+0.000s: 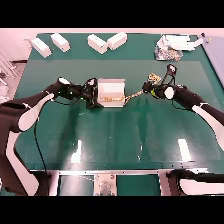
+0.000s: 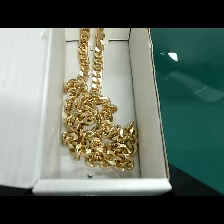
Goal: Fold the box and place the chain.
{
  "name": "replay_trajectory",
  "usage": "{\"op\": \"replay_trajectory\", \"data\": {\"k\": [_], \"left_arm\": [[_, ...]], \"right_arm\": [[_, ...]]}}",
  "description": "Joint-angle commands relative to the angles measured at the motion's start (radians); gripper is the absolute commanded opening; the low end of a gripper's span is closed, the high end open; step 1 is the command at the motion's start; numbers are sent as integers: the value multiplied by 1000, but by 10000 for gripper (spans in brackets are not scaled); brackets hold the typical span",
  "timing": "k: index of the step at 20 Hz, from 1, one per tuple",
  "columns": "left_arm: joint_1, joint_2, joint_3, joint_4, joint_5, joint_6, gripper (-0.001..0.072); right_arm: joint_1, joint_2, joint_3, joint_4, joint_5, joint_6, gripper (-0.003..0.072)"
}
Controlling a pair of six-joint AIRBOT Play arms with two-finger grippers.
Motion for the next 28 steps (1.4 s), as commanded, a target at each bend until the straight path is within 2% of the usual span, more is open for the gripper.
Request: {"op": "replay_trajectory", "data": {"k": [1, 5, 7, 11, 12, 18, 21, 22, 24, 28], "left_arm": [[1, 0, 0, 0, -1, 0, 476], [1, 0, 0, 0, -2, -4, 476], [1, 0, 0, 0, -3, -4, 475], [1, 0, 0, 0, -8, -4, 476], [1, 0, 0, 0, -8, -4, 476], [1, 0, 0, 0, -9, -4, 475], [1, 0, 0, 0, -9, -4, 475], [1, 0, 0, 0, -10, -4, 476], [1, 0, 0, 0, -18, -4, 476], [1, 0, 0, 0, -18, -4, 476]], "right_arm": [[-14, -51, 31, -19, -2, 2, 471], [-14, -132, 104, -26, 8, 1, 471], [-14, -137, 109, -31, 8, 2, 437], [-14, -155, 111, -49, 8, 2, 419], [-14, -166, 111, -51, 9, 2, 371], [-13, -187, 121, -51, 8, 3, 366], [-13, -187, 123, -52, 8, 2, 134], [-13, -187, 123, -52, 9, 2, 124], [-14, -187, 123, -53, 8, 2, 23], [-2, -176, 125, -71, 8, 2, 16]]}}
